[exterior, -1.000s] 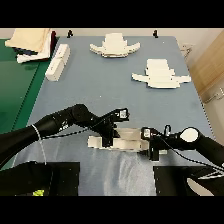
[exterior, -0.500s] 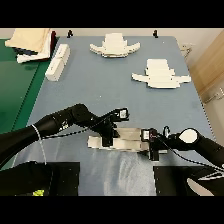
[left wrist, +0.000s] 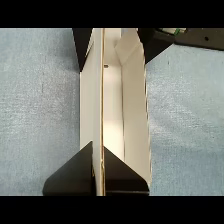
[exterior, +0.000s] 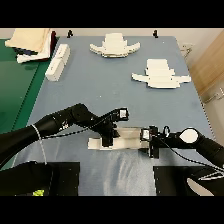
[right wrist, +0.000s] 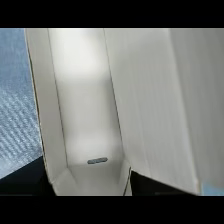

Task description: Fold the box.

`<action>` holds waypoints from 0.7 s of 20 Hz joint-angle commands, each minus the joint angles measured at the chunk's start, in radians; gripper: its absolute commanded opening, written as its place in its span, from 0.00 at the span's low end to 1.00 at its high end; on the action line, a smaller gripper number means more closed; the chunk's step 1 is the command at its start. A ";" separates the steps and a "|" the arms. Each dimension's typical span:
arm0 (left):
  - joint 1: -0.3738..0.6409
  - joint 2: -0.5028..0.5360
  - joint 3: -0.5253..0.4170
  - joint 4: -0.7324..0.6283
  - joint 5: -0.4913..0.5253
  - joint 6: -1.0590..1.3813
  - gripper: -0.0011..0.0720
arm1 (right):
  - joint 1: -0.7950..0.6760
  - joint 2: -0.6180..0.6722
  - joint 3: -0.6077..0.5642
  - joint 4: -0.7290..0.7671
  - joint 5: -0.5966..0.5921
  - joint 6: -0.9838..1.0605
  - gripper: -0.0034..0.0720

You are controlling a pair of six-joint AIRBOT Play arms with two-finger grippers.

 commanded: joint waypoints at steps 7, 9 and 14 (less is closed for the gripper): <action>0.001 0.000 0.000 0.000 -0.002 0.001 0.04 | 0.000 0.003 -0.005 0.006 0.010 0.000 0.72; 0.001 0.001 0.000 0.000 -0.002 0.001 0.04 | 0.000 0.003 -0.005 0.006 0.010 0.000 0.72; 0.001 0.000 0.000 0.000 -0.002 0.001 0.04 | 0.000 0.003 -0.005 0.006 0.010 0.000 0.72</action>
